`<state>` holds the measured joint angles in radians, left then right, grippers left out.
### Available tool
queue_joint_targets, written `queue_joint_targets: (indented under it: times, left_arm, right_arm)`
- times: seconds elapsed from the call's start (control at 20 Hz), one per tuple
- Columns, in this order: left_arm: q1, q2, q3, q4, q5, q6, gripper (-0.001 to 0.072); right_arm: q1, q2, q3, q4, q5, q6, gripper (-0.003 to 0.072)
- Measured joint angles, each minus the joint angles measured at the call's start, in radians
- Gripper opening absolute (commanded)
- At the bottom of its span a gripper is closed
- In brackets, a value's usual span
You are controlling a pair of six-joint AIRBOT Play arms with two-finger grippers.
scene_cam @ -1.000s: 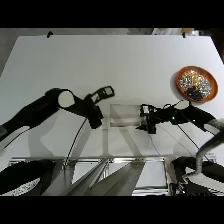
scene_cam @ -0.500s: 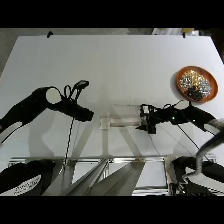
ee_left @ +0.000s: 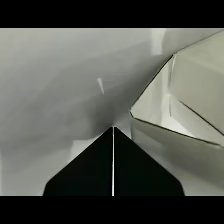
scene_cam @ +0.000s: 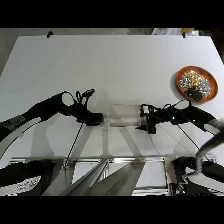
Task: Fold the box and place the chain.
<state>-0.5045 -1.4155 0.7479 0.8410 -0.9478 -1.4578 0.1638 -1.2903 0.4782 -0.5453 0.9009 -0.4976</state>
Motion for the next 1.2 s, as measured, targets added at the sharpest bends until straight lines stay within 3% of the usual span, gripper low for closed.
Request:
queue_joint_targets:
  times: [0.3,0.5,0.6,0.7,0.95,1.05,1.2]
  left_arm:
    - [-0.014,0.076,0.0,-0.055,0.028,0.039,0.0026]
    - [-0.032,0.116,0.002,-0.068,0.046,0.044,0.0166]
    - [-0.047,0.124,0.003,-0.078,0.061,0.045,0.0168]
    - [-0.058,0.128,0.005,-0.084,0.07,0.048,0.0225]
    - [-0.078,0.13,0.006,-0.09,0.093,0.047,0.0229]
    - [-0.092,0.124,0.008,-0.092,0.103,0.047,0.0295]
    - [-0.114,0.109,0.021,-0.087,0.113,0.044,0.0295]
  right_arm:
    - [0.0,0.0,0.0,0.0,0.0,0.0,0.0407]
    - [0.0,0.0,0.0,0.0,0.0,0.0,0.0407]
    - [0.0,0.0,0.0,0.0,0.0,0.0,0.0407]
    - [0.0,0.0,0.0,0.0,0.0,0.0,0.0407]
    - [0.0,0.0,0.0,0.0,0.0,0.0,0.0407]
    - [0.0,0.0,0.0,0.0,0.0,0.0,0.0407]
    - [0.0,0.0,0.0,0.0,0.0,0.0,0.0407]
